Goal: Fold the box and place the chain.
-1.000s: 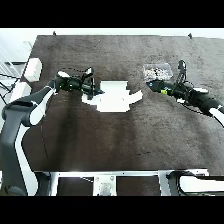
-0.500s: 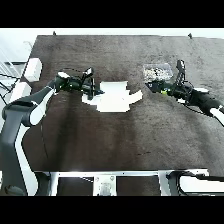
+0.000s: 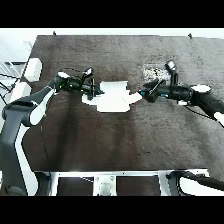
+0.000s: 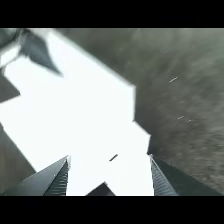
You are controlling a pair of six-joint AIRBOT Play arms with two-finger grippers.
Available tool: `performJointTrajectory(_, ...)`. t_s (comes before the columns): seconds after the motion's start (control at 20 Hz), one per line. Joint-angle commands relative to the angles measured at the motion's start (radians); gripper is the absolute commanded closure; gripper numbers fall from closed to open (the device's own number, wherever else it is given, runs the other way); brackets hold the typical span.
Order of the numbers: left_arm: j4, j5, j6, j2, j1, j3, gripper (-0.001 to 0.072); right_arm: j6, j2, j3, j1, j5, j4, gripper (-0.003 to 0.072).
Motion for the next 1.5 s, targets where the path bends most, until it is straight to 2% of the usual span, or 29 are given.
performJointTrajectory(0.0, 0.0, 0.002, 0.0, 0.0, 0.0, 0.0, 0.069, -0.061, 0.007, -0.005, 0.083, 0.006, -0.162, 0.0117)
performJointTrajectory(0.3, 0.0, 0.002, 0.0, 0.0, 0.0, 0.0, 0.069, -0.079, -0.071, -0.006, 0.209, -0.062, -0.283, 0.0118)
performJointTrajectory(0.6, 0.0, 0.002, 0.0, 0.0, 0.0, 0.0, 0.069, -0.152, -0.157, -0.006, 0.252, -0.133, -0.301, 0.0118)
performJointTrajectory(0.75, 0.0, 0.002, 0.0, 0.0, 0.0, 0.0, 0.069, -0.195, -0.167, -0.006, 0.277, -0.153, -0.317, 0.0118)
performJointTrajectory(0.95, 0.0, 0.002, 0.0, 0.0, 0.0, 0.0, 0.069, -0.213, -0.181, -0.006, 0.32, -0.285, -0.342, 0.0118)
performJointTrajectory(1.15, 0.0, 0.002, 0.0, 0.0, 0.0, 0.0, 0.069, -0.213, -0.201, -0.005, 0.341, -0.348, -0.349, 0.0118)
performJointTrajectory(1.45, 0.0, 0.002, 0.0, 0.0, 0.0, 0.0, 0.069, -0.204, -0.16, 0.035, 0.322, -0.359, -0.314, 0.0118)
